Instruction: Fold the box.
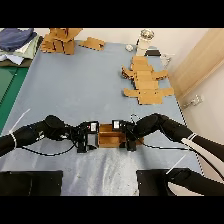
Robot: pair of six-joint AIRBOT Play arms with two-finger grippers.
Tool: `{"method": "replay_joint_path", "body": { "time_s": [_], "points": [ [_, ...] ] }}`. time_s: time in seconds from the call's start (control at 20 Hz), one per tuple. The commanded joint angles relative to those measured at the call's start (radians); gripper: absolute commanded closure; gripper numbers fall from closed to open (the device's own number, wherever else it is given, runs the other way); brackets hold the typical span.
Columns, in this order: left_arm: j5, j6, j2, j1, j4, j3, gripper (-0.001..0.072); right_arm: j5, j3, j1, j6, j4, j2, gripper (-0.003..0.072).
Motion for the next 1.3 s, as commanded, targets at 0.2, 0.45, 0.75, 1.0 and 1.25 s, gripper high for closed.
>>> {"method": "replay_joint_path", "body": {
  "time_s": [0.2,0.45,0.75,1.0,1.25],
  "points": [
    [0.057,0.0,-0.006,-0.044,0.018,0.003,0.0013,0.0,0.001,0.0,0.0,0.0,0.0,0.0213],
    [0.055,0.001,-0.014,-0.045,-0.038,0.013,0.0013,0.0,0.001,0.0,0.0,0.0,0.0,0.0212],
    [0.056,0.001,-0.019,-0.058,-0.05,0.018,0.0013,0.0,0.001,0.0,0.0,0.0,0.0,0.0212],
    [0.058,0.0,-0.027,-0.076,-0.057,0.027,0.0013,0.001,0.001,0.0,0.0,0.0,0.0,0.0213],
    [0.055,-0.004,-0.043,-0.082,-0.057,0.044,0.0013,0.001,0.001,0.0,0.0,0.0,0.0,0.0213]
  ]
}}
